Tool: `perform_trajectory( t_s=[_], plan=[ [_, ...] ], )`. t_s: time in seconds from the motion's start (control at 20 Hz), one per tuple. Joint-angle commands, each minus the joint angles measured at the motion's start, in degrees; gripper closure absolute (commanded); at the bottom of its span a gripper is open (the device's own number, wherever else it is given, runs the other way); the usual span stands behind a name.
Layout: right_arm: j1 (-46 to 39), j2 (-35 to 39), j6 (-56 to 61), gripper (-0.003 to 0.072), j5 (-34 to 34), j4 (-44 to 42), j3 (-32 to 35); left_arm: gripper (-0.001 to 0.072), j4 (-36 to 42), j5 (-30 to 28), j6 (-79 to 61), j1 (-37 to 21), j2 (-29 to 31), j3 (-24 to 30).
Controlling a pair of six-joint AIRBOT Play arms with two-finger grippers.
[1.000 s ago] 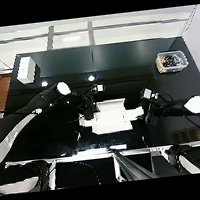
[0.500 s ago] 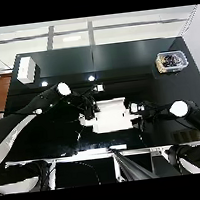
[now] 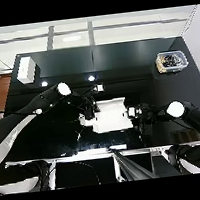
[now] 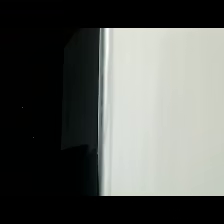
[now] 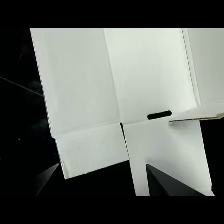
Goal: Fold the box and place the chain.
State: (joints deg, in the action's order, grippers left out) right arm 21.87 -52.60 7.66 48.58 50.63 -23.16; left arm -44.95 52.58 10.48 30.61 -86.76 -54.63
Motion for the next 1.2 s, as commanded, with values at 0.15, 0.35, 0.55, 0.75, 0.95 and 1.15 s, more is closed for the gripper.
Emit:
perform_trajectory(
  t_s=[0.15,0.35,0.55,0.75,0.95,1.15],
  plan=[
    [0.04,-3.08,-4.02,0.0067,-4.92,-10.71,-0.04,0.0681,0.02,0.42,0.0,0.0,0.0,0.02],
    [0.04,-3.04,-4.0,0.0068,-5.03,-13.35,-1.4,0.0681,0.02,0.42,0.0,0.0,0.0,0.02],
    [0.04,-3.04,-4.04,0.0068,-6.16,-11.76,-3.87,0.0681,0.02,0.57,0.0,0.0,0.02,0.02],
    [0.04,-3.06,-5.22,0.0068,-9.99,-11.63,-4.66,0.0681,0.02,0.57,0.0,0.0,0.02,0.02],
    [0.04,-3.06,-5.44,0.0068,-7.28,-12.22,-4.79,0.0683,-0.74,0.5,-0.2,0.42,0.11,0.02],
    [0.04,-3.06,-4.87,0.0066,-7.58,-12.31,-4.98,0.0683,-4.74,0.35,-1.49,1.97,0.44,0.02]
  ],
)
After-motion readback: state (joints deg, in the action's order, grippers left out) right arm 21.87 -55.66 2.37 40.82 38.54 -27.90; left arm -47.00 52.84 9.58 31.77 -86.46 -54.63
